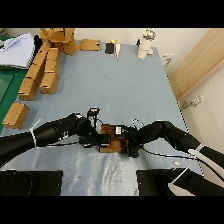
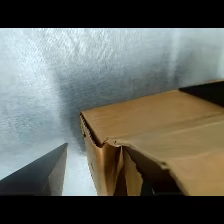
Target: Fold the box.
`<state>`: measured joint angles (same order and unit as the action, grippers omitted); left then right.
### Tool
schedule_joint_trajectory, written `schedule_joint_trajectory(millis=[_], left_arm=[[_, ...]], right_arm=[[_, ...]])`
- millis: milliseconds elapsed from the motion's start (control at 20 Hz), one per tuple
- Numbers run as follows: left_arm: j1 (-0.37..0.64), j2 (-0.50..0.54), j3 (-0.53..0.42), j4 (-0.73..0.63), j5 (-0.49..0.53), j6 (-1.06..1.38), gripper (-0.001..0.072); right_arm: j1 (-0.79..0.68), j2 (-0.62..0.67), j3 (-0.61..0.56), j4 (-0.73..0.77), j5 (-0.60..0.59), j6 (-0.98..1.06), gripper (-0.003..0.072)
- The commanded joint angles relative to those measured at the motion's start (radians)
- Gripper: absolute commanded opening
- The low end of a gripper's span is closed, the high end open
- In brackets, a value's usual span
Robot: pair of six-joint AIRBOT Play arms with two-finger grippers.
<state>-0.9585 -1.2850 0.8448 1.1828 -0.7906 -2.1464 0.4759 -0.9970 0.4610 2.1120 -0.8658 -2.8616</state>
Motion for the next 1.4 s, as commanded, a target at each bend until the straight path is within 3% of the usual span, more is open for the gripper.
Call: schedule_joint_trajectory(millis=[0,100,250,500,650,700,750,1200,1250,1300,1350], left_arm=[[-0.035,-0.014,0.052,0.141,-0.026,-0.104,0.0545],[-0.053,-0.052,0.107,0.232,-0.102,-0.157,0.0544],[-0.080,-0.132,0.185,0.258,-0.198,-0.174,0.0545],[-0.114,-0.229,0.275,0.280,-0.299,-0.260,0.0544],[-0.114,-0.232,0.302,0.279,-0.303,-0.300,0.0535],[-0.114,-0.232,0.304,0.279,-0.301,-0.307,0.0231],[-0.114,-0.232,0.304,0.278,-0.294,-0.303,0.0024],[-0.114,-0.232,0.305,0.267,-0.293,-0.303,0.0016],[-0.114,-0.232,0.306,0.267,-0.293,-0.298,0.0135],[-0.114,-0.232,0.305,0.267,-0.294,-0.297,0.0541],[-0.114,-0.232,0.305,0.267,-0.293,-0.298,0.0680]], right_arm=[[0.000,0.001,0.001,0.000,0.000,0.000,0.0505],[0.000,0.001,0.001,0.000,0.000,0.000,0.0505],[0.000,0.001,0.001,0.000,0.000,0.000,0.0505],[0.000,0.001,0.001,0.000,0.000,0.000,0.0505],[0.000,0.001,0.001,0.000,0.000,0.000,0.0505],[0.000,0.001,0.001,0.000,0.000,0.000,0.0505],[0.000,0.001,0.001,0.000,0.001,0.000,0.0505],[0.000,0.001,0.001,0.000,0.000,0.000,0.0505],[0.000,0.001,0.001,0.000,0.000,0.000,0.0505],[0.000,0.001,0.001,0.000,0.000,0.000,0.0505],[0.000,0.001,0.001,0.000,0.000,0.000,0.0505]])
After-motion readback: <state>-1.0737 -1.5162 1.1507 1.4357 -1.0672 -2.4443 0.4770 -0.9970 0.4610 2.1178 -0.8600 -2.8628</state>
